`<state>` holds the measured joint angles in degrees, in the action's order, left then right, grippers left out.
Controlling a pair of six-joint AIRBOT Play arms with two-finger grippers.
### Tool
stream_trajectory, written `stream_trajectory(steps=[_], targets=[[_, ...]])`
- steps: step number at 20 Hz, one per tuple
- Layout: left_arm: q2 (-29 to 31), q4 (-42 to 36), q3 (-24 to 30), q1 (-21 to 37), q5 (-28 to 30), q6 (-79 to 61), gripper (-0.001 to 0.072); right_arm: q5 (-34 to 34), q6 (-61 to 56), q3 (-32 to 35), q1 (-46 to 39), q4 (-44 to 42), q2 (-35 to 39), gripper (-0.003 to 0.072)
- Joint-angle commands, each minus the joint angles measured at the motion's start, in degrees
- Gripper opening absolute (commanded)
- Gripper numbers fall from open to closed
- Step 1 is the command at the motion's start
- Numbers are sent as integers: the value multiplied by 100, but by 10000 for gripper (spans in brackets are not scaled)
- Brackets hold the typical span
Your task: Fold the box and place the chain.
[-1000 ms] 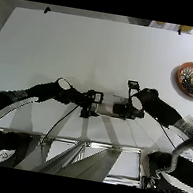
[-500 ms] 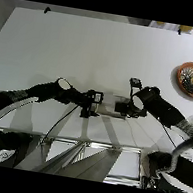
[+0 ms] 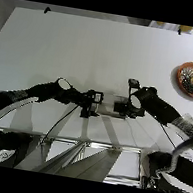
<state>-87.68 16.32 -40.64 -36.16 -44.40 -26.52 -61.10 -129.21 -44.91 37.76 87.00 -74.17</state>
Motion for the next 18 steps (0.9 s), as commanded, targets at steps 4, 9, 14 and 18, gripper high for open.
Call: stream_trajectory(steps=[4,9,14,18], targets=[[0,2,-2,0,0,-4,210,42,2,55,4,-131,-61,165],[0,2,-2,0,0,-4,210,4,15,55,4,-131,-61,18],[0,2,-2,0,0,-4,210,-15,802,44,2,-98,302,364],[0,2,-2,0,2,-4,210,-1130,2190,-549,-31,376,1091,478]])
